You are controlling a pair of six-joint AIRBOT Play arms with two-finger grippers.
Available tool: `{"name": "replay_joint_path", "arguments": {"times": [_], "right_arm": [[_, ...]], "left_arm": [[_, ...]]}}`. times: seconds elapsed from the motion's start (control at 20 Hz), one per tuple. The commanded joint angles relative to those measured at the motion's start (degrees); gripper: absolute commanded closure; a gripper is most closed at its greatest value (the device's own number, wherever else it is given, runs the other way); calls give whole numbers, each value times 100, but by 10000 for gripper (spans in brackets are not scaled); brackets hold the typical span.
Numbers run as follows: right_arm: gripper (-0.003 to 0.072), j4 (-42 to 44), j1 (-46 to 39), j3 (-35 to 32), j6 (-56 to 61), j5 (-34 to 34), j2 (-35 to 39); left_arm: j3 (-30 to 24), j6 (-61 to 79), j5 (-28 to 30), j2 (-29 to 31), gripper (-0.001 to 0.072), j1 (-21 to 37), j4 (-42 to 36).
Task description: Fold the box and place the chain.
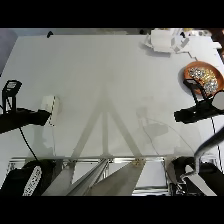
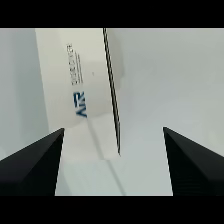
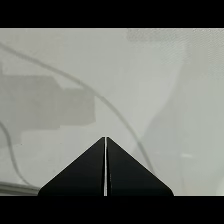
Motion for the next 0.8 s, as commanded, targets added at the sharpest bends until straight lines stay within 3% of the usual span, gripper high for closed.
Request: {"name": "replay_joint_path", "arguments": {"times": [0.0,0.75], "right_arm": [[671,2,-4,-2,0,2,4],[671,2,-4,-2,0,2,4]], "left_arm": [[2,-280,-579,208,17,-2,85],[2,-407,-555,195,17,-7,85]]}}
